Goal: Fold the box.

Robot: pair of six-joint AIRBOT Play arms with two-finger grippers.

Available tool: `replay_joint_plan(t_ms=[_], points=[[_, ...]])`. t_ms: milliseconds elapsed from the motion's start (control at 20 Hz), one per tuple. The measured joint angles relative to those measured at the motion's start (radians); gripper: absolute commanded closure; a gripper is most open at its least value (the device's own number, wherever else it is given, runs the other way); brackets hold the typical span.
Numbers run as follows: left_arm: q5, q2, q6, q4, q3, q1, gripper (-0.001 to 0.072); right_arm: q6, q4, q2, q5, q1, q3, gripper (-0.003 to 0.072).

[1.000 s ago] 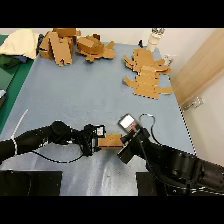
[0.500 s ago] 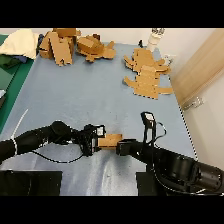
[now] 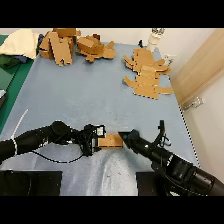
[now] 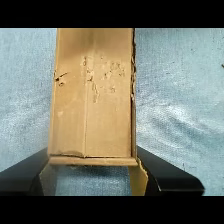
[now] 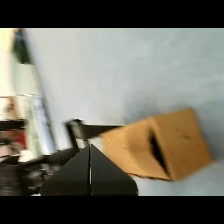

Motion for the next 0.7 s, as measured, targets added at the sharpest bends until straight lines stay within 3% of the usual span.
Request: replay_joint_plan(t_ms=[250, 450, 700], points=[[0.0, 0.0, 0.0, 0.0, 0.0, 0.0, 0.0225, 0.185, -0.197, -0.031, 0.21, -0.12, -0.028, 0.0689], [0.0, 0.0, 0.0, 0.0, 0.0, 0.0, 0.0225, 0.34, -0.362, -0.15, 0.296, -0.139, -0.034, 0.0688], [0.0, 0.0, 0.0, 0.0, 0.0, 0.0, 0.0225, 0.403, -0.433, -0.24, 0.346, -0.146, -0.034, 0.0688]])
